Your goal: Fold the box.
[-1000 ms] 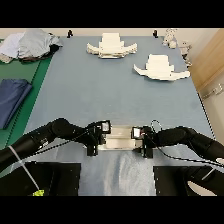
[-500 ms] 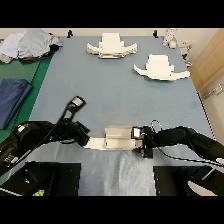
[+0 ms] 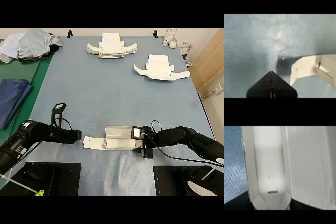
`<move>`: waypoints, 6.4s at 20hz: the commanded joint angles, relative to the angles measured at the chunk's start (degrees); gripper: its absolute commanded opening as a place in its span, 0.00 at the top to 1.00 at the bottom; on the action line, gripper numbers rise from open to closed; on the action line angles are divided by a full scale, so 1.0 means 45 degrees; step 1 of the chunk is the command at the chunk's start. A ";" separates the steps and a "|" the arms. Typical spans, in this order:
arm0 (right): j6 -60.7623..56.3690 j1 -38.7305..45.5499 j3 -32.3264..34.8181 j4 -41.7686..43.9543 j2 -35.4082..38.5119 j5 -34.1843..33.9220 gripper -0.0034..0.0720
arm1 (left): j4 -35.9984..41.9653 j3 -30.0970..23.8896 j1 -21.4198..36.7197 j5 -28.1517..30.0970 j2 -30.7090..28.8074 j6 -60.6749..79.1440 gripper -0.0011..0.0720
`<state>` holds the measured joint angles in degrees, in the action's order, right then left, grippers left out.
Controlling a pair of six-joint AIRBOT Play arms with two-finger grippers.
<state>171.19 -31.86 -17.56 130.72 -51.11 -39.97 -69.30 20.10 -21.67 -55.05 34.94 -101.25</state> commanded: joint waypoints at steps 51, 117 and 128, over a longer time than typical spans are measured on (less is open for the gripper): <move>-0.0005 0.0005 0.0005 0.0005 0.0000 0.0005 0.34 | 0.3429 0.2147 -0.4872 0.2341 0.3254 -0.1433 0.53; -0.0005 0.0005 0.0005 0.0005 0.0000 0.0005 0.34 | -0.4386 1.0870 -0.7543 -0.7927 0.7252 -0.8582 0.63; -0.0005 0.0005 0.0005 0.0005 0.0000 0.0005 0.34 | -0.2788 0.9913 -0.8111 -0.5430 0.6494 -0.2637 0.97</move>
<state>171.17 -31.81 -17.54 130.74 -51.11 -39.94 -84.49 66.61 -57.47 -82.61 65.41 -121.89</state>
